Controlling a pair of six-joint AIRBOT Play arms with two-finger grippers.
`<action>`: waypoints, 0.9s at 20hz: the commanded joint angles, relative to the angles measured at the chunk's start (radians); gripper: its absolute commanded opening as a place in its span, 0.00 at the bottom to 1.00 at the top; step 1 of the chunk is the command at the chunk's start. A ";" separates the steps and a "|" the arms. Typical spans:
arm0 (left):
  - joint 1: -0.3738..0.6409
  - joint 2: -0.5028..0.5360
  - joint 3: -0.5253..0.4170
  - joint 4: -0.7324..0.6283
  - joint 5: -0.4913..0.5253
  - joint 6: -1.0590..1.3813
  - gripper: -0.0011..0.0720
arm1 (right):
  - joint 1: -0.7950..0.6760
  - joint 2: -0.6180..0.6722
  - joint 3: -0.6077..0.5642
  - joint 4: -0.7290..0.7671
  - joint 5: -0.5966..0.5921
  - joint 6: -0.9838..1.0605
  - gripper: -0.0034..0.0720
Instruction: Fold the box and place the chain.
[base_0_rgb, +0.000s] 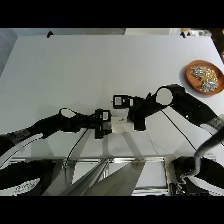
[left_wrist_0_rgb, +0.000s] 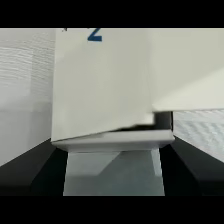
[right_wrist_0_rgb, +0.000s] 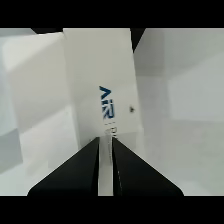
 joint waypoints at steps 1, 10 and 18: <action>0.000 0.000 0.000 0.000 0.003 -0.001 0.20 | 0.001 0.001 0.000 0.013 0.009 0.008 0.18; 0.000 0.000 0.000 0.000 0.003 -0.002 0.20 | 0.001 0.002 0.000 0.065 0.078 0.000 0.31; 0.000 0.000 0.001 0.000 0.003 -0.001 0.20 | 0.045 0.002 -0.001 0.013 -0.035 0.003 0.31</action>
